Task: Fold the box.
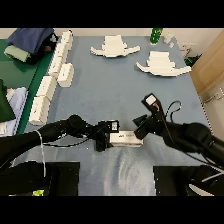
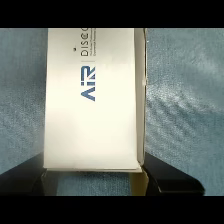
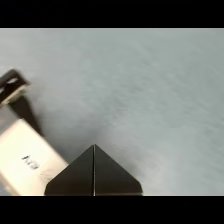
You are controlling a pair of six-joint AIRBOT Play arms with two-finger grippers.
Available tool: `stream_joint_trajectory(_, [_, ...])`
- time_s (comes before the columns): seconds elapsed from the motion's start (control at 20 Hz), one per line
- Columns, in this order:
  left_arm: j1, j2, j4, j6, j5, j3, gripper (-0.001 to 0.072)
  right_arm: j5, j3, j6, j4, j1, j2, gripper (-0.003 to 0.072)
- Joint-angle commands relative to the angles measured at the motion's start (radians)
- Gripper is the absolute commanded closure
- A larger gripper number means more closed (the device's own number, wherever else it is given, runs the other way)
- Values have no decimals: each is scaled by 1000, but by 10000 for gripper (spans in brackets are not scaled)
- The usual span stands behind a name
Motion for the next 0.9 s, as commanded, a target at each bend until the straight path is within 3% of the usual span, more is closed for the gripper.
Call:
stream_joint_trajectory(0.0, [0, 0, 0, 0, 0, 1, 257, -292, 192, 92, -55, -156, -92, 683])
stream_joint_trajectory(0.35, [0, 0, 0, 0, 2, 1, 258, -651, 426, 257, -55, -310, -389, 667])
stream_joint_trajectory(0.65, [1, 1, -19, -11, 1, 2, 258, -661, 435, 257, -35, -310, -420, 668])
stream_joint_trajectory(0.85, [52, 50, -7, -176, 1, 16, 257, -662, 435, 257, -35, -310, -420, 668])
